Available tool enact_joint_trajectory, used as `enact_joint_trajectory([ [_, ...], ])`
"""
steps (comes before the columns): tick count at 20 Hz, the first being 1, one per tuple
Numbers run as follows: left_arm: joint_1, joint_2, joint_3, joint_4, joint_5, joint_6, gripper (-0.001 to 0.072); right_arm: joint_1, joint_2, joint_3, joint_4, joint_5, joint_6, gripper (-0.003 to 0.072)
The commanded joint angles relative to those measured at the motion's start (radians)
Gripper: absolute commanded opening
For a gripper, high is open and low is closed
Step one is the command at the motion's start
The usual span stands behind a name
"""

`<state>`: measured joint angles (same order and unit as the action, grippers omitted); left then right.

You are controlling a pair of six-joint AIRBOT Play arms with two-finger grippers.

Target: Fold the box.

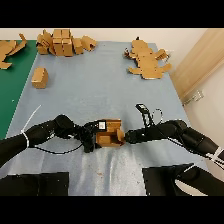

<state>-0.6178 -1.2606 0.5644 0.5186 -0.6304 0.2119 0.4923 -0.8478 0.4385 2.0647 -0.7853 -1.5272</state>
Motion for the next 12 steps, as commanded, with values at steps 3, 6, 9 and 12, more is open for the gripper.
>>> enact_joint_trajectory([
  [3, 0.001, -0.001, 0.0, 0.001, 0.002, 0.0, 0.0612, 0.002, 0.001, 0.026, -0.078, -0.043, 0.013, 0.0187],
  [6, 0.001, -0.001, 0.0, 0.001, 0.001, 0.0, 0.0612, 0.002, 0.001, 0.082, -0.077, -0.106, 0.067, 0.0187],
  [9, 0.001, -0.001, 0.0, 0.001, 0.002, 0.0, 0.0612, 0.003, -0.001, 0.113, -0.002, -0.118, 0.106, 0.0365],
  [12, 0.001, -0.001, 0.0, 0.001, 0.0, 0.0, 0.0612, 0.003, -0.013, 0.113, 0.045, -0.117, 0.123, 0.0365],
])
